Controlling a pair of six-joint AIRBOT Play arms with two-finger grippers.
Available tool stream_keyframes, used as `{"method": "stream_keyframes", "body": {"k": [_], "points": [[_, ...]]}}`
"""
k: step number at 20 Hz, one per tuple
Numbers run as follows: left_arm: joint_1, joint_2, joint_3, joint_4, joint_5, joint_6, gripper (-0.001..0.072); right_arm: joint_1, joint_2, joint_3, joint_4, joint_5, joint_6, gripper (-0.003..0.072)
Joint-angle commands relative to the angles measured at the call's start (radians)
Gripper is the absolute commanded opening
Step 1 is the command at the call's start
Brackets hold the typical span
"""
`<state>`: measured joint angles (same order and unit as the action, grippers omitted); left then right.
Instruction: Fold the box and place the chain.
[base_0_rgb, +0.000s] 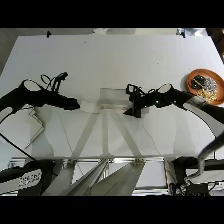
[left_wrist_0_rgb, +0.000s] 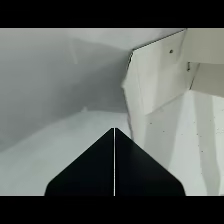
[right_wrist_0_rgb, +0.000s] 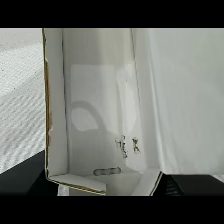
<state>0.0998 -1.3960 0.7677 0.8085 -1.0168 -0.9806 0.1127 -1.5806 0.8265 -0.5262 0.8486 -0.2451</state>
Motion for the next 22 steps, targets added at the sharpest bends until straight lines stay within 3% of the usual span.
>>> {"method": "stream_keyframes", "body": {"k": [1,4,8,11,15,17,18,22], "points": [[-0.069,-0.045,-0.007,-0.053,0.015,-0.01,0.0006,0.0,-0.001,0.0,0.0,0.0,0.0,0.0398],[-0.108,-0.047,-0.007,-0.066,0.02,-0.009,0.001,0.0,-0.001,0.0,0.0,0.0,0.0,0.0398],[-0.105,-0.047,-0.007,-0.185,0.017,0.046,0.0033,0.0,-0.001,0.0,0.0,0.0,0.0,0.0398],[-0.104,-0.047,-0.007,-0.305,0.011,0.154,0.0176,0.0,-0.001,0.0,0.0,0.0,0.0,0.0398],[-0.105,-0.047,-0.007,-0.399,0.011,0.207,0.0186,0.0,-0.001,0.0,0.0,0.0,0.0,0.0398],[-0.105,-0.047,-0.007,-0.41,-0.009,0.236,0.0235,0.0,-0.001,0.0,0.0,0.0,0.0,0.0398],[-0.104,-0.047,-0.007,-0.409,-0.018,0.247,0.0296,0.0,-0.001,0.0,0.0,0.0,0.0,0.0398],[-0.105,-0.047,-0.007,-0.412,-0.028,0.285,0.0304,0.0,-0.001,0.0,0.0,0.0,0.0,0.0398]]}}
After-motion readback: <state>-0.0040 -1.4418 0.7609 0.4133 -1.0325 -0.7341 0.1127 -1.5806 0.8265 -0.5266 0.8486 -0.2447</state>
